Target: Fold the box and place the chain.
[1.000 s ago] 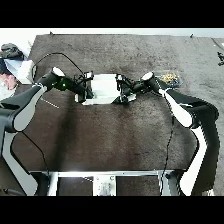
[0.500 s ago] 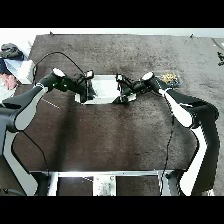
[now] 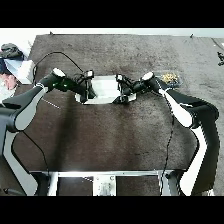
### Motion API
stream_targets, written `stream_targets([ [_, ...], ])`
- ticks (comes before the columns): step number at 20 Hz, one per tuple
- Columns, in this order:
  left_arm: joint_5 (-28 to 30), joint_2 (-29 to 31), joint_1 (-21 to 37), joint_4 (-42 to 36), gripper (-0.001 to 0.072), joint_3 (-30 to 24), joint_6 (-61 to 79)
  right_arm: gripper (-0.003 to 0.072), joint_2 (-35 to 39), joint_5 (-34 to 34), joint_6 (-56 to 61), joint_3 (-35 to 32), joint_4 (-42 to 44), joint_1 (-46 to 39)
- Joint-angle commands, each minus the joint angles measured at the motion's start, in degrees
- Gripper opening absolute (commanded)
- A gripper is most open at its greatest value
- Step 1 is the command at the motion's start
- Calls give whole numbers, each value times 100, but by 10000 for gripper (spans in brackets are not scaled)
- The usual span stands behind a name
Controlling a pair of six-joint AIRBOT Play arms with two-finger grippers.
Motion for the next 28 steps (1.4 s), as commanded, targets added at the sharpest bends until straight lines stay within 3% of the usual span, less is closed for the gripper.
stream_targets([
  [1,-188,13,59,297,11,2,-59,468,-4,4,2,-2,0,7],
  [10,-651,820,557,280,4,2,-1585,468,-4,9,2,-2,0,7],
  [15,-472,1517,1012,310,4,-61,-3320,468,-4,9,2,-2,2,7],
  [20,350,2358,1543,280,5,-1248,-4710,468,-4,9,4,-2,0,7],
  [28,1156,2415,1674,232,8,-2400,-5862,468,-4,11,2,-2,2,9],
])
